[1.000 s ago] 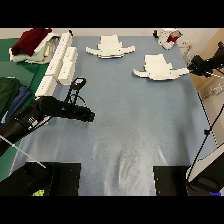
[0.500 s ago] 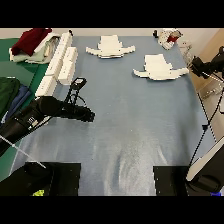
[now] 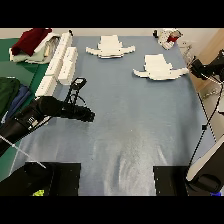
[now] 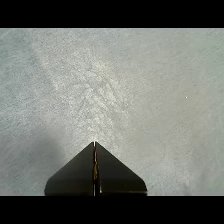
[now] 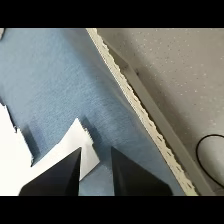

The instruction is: Fold the box.

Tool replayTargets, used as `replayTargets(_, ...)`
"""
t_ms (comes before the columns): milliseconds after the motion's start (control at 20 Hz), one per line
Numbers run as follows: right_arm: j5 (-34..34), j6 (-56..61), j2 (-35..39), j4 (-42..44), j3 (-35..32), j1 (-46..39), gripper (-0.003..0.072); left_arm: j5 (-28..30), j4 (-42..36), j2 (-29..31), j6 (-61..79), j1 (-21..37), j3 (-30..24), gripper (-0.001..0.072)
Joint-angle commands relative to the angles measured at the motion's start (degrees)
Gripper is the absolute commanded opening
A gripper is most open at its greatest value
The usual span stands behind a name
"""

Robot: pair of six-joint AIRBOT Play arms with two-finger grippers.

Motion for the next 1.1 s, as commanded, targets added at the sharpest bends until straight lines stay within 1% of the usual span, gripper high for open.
replayTargets(0, -0.1, -0.3, -1.2, 3.1, 0.0, 0.0, 0.0279, 0.0, 0.0, 0.1, 0.0, 0.0, 0.0, 0.0014)
replayTargets(100, -0.7, -0.7, -1.6, 5.2, 0.0, 0.0, 0.0267, 0.0, 0.0, 0.1, 0.0, 0.0, 0.0, 0.0014)
replayTargets(250, -1.2, -5.0, -1.6, 8.9, 0.6, 0.0, 0.0264, 0.0, 0.0, 0.1, 0.0, 0.0, 0.0, 0.0014)
replayTargets(300, -1.7, -5.9, -1.5, 9.5, 1.0, 0.0, 0.0251, 0.0, 0.0, 0.1, 0.0, 0.0, 0.0, 0.0014)
replayTargets(350, -2.5, -6.6, -1.5, 9.9, 1.2, 0.0, 0.0164, 0.0, 0.0, 0.1, 0.0, 0.0, 0.0, 0.0014)
replayTargets(500, -5.7, -11.4, -1.5, 12.2, 1.3, 0.0, 0.0154, 0.0, 0.0, 0.1, 0.0, 0.0, 0.0, 0.0014)
replayTargets(550, -6.9, -12.8, -1.5, 12.5, 1.3, 0.0, 0.0104, 0.0, 0.0, 0.1, 0.0, 0.0, 0.0, 0.0014)
replayTargets(600, -8.0, -14.5, -1.5, 13.1, 1.3, 0.0, 0.0004, 0.0, 0.0, 0.1, 0.0, 0.0, 0.0, 0.0014)
replayTargets(700, -10.6, -18.0, -1.3, 14.5, 1.3, 0.0, 0.0004, 0.0, 0.0, 0.1, 0.0, 0.0, 0.0, 0.0014)
replayTargets(800, -15.0, -19.1, -0.9, 16.6, 1.3, 0.0, 0.0003, 0.0, 0.0, 0.1, 0.0, 0.0, 0.0, 0.0014)
replayTargets(1000, -27.7, -19.0, 0.9, 20.3, 1.0, 0.7, 0.0000, 0.0, 0.0, 0.1, 0.0, 0.0, 0.0, 0.0014)
replayTargets(1050, -30.4, -19.0, 1.8, 21.2, -0.3, 1.3, -0.0001, 0.0, 0.0, 0.1, 0.0, 0.0, 0.0, 0.0014)
